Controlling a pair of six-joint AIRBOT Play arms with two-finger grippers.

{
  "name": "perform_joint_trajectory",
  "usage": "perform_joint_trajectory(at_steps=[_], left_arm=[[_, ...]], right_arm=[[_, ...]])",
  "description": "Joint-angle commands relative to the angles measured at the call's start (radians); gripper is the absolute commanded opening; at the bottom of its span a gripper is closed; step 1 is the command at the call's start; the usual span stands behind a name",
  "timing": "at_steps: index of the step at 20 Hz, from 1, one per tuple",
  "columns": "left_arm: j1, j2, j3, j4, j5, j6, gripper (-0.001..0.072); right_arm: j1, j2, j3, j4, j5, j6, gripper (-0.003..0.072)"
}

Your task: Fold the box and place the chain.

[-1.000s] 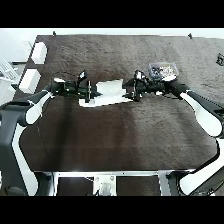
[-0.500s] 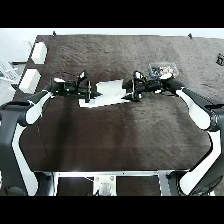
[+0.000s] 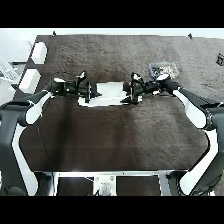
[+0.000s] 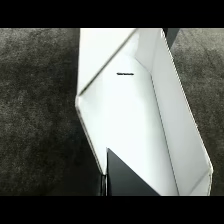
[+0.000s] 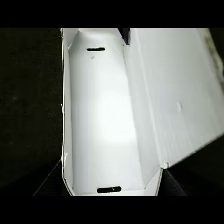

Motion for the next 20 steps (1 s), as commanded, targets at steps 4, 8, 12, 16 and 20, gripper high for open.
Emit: perform_joint_trajectory(at_steps=[4,8,12,16,20], left_arm=[[0.000,0.001,0.000,-0.003,0.004,0.000,0.0022],[0.000,0.001,0.000,-0.003,0.005,0.000,0.0022],[0.000,0.001,0.000,-0.003,0.005,0.000,0.0022],[0.000,0.001,0.000,-0.002,0.005,0.000,0.0023],[0.000,0.001,0.000,-0.003,0.005,0.000,0.0023]], right_arm=[[0.016,-0.029,0.003,0.000,0.018,0.032,0.0616],[0.016,-0.040,0.003,0.001,0.015,0.032,0.0616],[0.016,-0.042,0.013,-0.009,0.016,0.003,0.0616],[0.020,-0.045,0.019,-0.049,0.016,-0.019,0.0617],[0.032,-0.048,0.024,-0.066,0.018,-0.016,0.0617]])
